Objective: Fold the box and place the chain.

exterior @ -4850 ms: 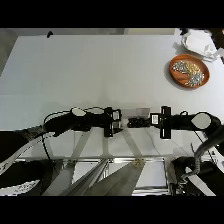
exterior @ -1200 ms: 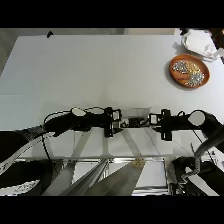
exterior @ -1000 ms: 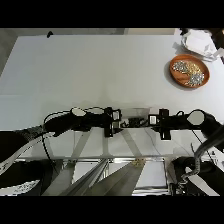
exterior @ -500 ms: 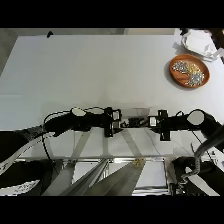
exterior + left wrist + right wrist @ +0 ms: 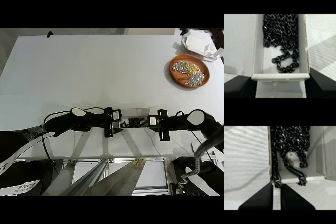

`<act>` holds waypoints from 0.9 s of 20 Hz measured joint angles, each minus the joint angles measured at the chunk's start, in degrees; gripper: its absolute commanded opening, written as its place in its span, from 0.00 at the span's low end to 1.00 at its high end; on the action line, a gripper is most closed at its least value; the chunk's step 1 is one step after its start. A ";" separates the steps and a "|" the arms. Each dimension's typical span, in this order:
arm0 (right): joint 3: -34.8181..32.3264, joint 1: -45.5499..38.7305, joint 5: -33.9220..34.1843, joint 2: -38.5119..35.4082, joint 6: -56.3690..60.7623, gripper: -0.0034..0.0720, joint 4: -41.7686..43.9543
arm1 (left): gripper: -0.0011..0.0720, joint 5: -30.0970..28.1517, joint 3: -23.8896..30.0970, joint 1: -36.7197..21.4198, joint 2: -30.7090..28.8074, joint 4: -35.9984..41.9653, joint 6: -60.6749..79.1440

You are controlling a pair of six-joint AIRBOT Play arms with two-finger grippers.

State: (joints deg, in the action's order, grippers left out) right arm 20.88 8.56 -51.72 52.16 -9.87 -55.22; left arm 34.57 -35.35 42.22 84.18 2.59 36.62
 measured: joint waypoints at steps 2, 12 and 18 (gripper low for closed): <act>0.00 0.00 -0.02 -0.02 0.02 0.07 -0.13 | 0.39 0.00 0.00 0.00 0.00 0.00 0.00; 0.00 0.00 -1.57 -1.81 2.91 0.07 -5.68 | 0.39 -0.02 0.00 0.00 0.00 0.00 0.00; -0.02 0.00 -1.51 -14.10 8.37 0.07 -7.32 | 0.39 -0.02 0.00 0.00 0.00 0.00 0.00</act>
State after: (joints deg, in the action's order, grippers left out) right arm 20.86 8.56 -53.23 38.06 -1.50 -62.54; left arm 34.54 -35.35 42.22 84.18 2.59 36.62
